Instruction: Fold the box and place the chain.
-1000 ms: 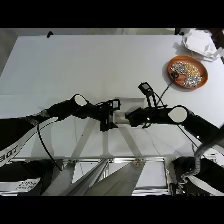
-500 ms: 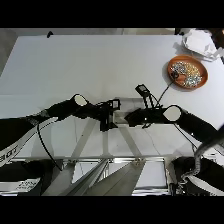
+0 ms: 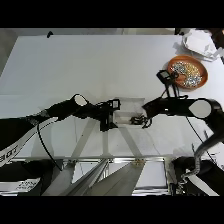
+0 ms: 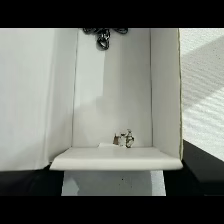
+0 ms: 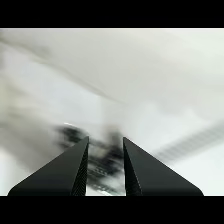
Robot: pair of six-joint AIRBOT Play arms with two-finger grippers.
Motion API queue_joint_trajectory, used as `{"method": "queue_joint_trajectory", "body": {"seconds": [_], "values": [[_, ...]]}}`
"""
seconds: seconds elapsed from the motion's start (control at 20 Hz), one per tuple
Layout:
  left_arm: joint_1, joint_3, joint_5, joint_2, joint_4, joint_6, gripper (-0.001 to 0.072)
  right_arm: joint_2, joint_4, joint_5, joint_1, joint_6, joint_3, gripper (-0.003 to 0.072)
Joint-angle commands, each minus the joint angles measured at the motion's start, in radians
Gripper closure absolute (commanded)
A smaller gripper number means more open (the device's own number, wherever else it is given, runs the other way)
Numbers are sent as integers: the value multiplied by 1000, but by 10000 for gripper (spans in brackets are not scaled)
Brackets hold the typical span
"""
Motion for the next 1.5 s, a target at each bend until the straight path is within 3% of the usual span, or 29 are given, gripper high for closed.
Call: {"method": "queue_joint_trajectory", "body": {"seconds": [0.0,0.2,0.45,0.7,0.8,1.1,1.45], "values": [[-1,0,0,1,0,0,300,22,-236,66,-98,80,9,449],[-1,0,0,1,0,0,300,-26,-201,125,-83,-50,6,449],[-1,0,0,1,0,0,300,-133,-144,73,69,-217,-57,450],[-1,0,0,1,0,0,300,-244,-214,-10,154,-149,-57,469],[-1,0,0,1,0,0,300,-254,-283,-17,154,-92,-57,465],[-1,0,0,1,0,0,300,-254,-280,-104,154,-55,-57,464],[-1,0,0,1,0,0,300,-304,-280,-68,154,-32,-57,484]]}}
